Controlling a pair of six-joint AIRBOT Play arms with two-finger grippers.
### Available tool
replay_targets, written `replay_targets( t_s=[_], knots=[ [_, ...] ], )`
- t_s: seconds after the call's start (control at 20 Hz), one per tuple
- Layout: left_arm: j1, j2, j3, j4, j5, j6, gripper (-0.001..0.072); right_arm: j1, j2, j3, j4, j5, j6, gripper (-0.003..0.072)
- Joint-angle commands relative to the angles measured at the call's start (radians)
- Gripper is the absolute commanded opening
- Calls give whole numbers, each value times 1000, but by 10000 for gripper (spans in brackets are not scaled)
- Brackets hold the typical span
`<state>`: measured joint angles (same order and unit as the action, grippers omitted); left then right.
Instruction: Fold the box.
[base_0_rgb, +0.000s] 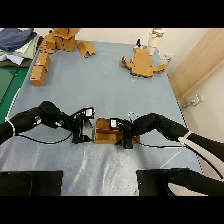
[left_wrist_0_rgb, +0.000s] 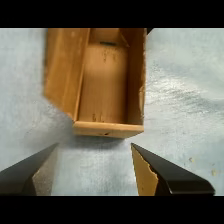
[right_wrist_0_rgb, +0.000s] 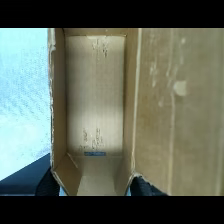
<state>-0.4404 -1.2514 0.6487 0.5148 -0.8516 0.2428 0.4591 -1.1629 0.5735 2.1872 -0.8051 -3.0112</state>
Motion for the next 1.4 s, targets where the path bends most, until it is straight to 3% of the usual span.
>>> replay_targets(
  t_s=[0.0,0.55,1.35],
  knots=[
    [-16,-2,-38,-66,21,88,696,0,0,1,0,-1,0,502],
    [-128,-37,-39,-103,140,146,695,0,0,1,0,-1,0,502],
    [-140,-44,-39,-98,142,145,691,0,0,1,0,-1,0,502]
  ],
)
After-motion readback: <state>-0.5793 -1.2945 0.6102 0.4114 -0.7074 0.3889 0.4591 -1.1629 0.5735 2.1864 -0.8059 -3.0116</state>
